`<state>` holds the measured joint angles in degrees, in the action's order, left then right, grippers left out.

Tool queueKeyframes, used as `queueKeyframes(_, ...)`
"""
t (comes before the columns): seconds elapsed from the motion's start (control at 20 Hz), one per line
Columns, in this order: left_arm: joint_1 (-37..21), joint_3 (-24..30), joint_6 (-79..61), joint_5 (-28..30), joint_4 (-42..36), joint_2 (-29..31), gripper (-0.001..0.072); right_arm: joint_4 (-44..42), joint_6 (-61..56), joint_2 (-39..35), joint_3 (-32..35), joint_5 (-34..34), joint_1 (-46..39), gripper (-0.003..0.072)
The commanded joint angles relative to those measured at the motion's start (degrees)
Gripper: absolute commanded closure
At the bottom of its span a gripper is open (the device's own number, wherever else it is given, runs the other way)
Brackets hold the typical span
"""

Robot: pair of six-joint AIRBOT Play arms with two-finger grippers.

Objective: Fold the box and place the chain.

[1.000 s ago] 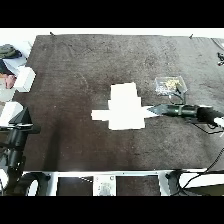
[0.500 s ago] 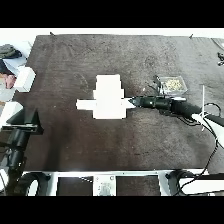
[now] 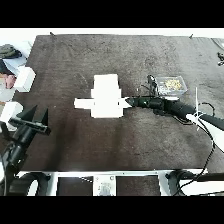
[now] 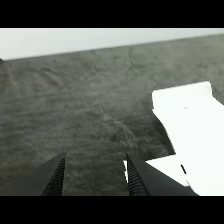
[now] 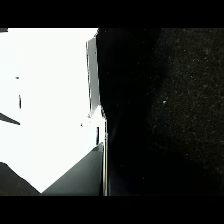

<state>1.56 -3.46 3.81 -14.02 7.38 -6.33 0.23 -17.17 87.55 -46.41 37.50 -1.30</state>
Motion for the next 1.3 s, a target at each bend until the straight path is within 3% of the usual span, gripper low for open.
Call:
queueKeyframes(0.0, 0.0, -7.8, -0.83, -3.74, 0.0, -15.58, 0.0283, -0.07, 0.04, 0.02, -0.07, -0.22, 0.22, 0.0699)
queueKeyframes(0.25, 0.0, -27.54, -2.86, -17.03, 0.22, -44.81, 0.0281, -0.07, 0.02, 0.02, -0.07, -0.24, 0.22, 0.0699)
queueKeyframes(0.3, 0.02, -32.26, -2.82, -20.44, 1.09, -50.53, 0.0222, -0.07, 0.02, 0.02, -0.07, -0.24, 0.22, 0.0699)
queueKeyframes(0.4, 0.17, -41.66, -2.34, -27.28, 3.32, -60.96, 0.0199, -0.04, 0.04, 0.02, -0.07, -0.24, 0.22, 0.0699)
queueKeyframes(0.5, 0.17, -50.88, 0.55, -33.46, 5.79, -70.29, 0.0087, -0.04, 0.07, 0.02, -0.09, -0.24, 0.22, 0.0699)
queueKeyframes(0.6, 0.17, -60.15, 6.49, -38.25, 11.26, -78.58, 0.005, -0.07, 0.74, 0.02, -0.09, -0.24, 0.22, 0.0699)
queueKeyframes(0.95, 5.27, -92.52, 35.93, -51.25, 32.83, -101.37, 0.0059, -0.07, 0.92, 0.02, -0.09, -0.31, 0.22, 0.0699)
queueKeyframes(1.1, 5.79, -103.16, 42.42, -59.21, 32.87, -109.68, 0.0059, -0.07, 0.92, 0.02, -0.09, -0.31, 0.2, 0.0699)
queueKeyframes(1.25, 5.79, -109.22, 43.52, -63.21, 31.32, -114.88, 0.006, -0.04, 0.94, 0.02, -0.09, -0.24, 0.2, 0.0699)
